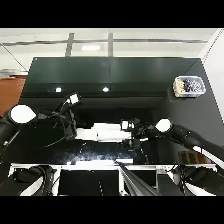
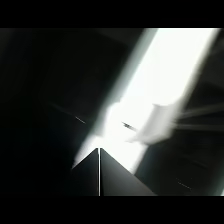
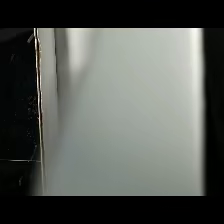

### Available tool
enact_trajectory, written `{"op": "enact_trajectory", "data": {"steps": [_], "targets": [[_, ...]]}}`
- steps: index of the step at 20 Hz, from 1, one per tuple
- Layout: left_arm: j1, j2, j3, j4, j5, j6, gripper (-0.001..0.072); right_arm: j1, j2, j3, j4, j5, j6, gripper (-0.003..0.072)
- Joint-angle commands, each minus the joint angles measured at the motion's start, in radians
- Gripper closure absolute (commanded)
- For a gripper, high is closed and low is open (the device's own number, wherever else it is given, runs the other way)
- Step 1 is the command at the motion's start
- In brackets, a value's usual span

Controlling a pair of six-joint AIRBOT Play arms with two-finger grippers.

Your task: Fold the box and place the chain.

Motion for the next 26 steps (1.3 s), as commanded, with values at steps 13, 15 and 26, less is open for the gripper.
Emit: {"op": "enact_trajectory", "data": {"steps": [13, 15, 26], "targets": [[-0.244, -0.126, -0.143, -0.426, 0.626, -0.088, 0.0679, 0.0, 0.0, 0.001, 0.0, 0.0, 0.0, 0.0164], [-0.247, -0.182, -0.142, -0.414, 0.635, -0.08, 0.0679, 0.0, 0.0, 0.001, 0.0, 0.0, 0.0, 0.0164], [-0.121, -0.21, -0.08, -0.258, 0.376, -0.082, 0.0623, 0.0, 0.0, 0.001, 0.0, 0.0, 0.0, 0.0164]]}}
